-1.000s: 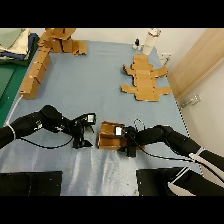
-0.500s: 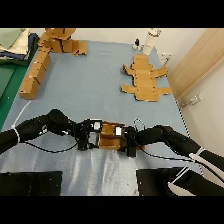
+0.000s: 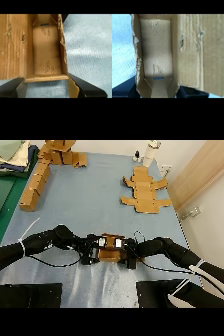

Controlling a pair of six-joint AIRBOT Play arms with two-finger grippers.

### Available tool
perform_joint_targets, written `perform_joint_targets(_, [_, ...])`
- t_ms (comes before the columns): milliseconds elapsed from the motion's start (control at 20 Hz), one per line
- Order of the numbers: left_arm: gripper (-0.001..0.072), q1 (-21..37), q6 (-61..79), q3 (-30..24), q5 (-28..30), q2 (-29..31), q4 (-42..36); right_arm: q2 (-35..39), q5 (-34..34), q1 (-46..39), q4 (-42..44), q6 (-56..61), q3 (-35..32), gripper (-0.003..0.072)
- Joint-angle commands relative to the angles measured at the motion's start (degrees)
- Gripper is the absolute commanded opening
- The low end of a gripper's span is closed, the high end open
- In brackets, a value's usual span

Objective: Fold the box.

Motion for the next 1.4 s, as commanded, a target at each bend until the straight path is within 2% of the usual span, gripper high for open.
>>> perform_joint_targets(0, [0.0720,-0.4,0.0,0.0,0.4,-0.7,-0.5,0.0,0.0,0.0,0.0,0.0,0.0,0.0512])
perform_joint_targets(350, [0.0720,-1.1,0.0,0.0,1.0,-1.5,-4.4,0.0,0.0,0.0,0.0,0.0,0.0,0.0513])
perform_joint_targets(400, [0.0694,-1.1,0.0,0.0,1.0,-1.5,-4.5,0.0,0.0,0.0,0.0,0.0,0.0,0.0513])
perform_joint_targets(450, [0.0568,-1.1,0.0,0.0,1.0,-1.5,-4.5,0.0,0.0,0.0,0.0,0.0,0.0,0.0513])
perform_joint_targets(500, [0.0518,-1.0,0.0,0.0,1.0,-1.5,-4.4,0.0,0.0,0.0,0.0,0.0,0.0,0.0513])
perform_joint_targets(900, [0.0522,-1.0,0.0,0.0,1.0,-1.6,-4.5,0.0,0.0,0.0,0.0,0.0,0.0,0.0512])
perform_joint_targets(950, [0.0600,-1.0,0.0,0.0,0.9,-1.6,-4.5,0.0,0.0,0.0,0.0,0.0,0.0,0.0513])
perform_joint_targets(1000, [0.0720,-1.0,0.0,0.0,0.9,-1.6,-4.5,0.0,0.0,0.0,0.0,0.0,0.0,0.0512])
perform_joint_targets(1350, [0.0720,-1.0,0.0,0.0,0.8,-1.6,-4.5,0.0,0.0,0.0,0.0,0.0,0.0,0.0513])
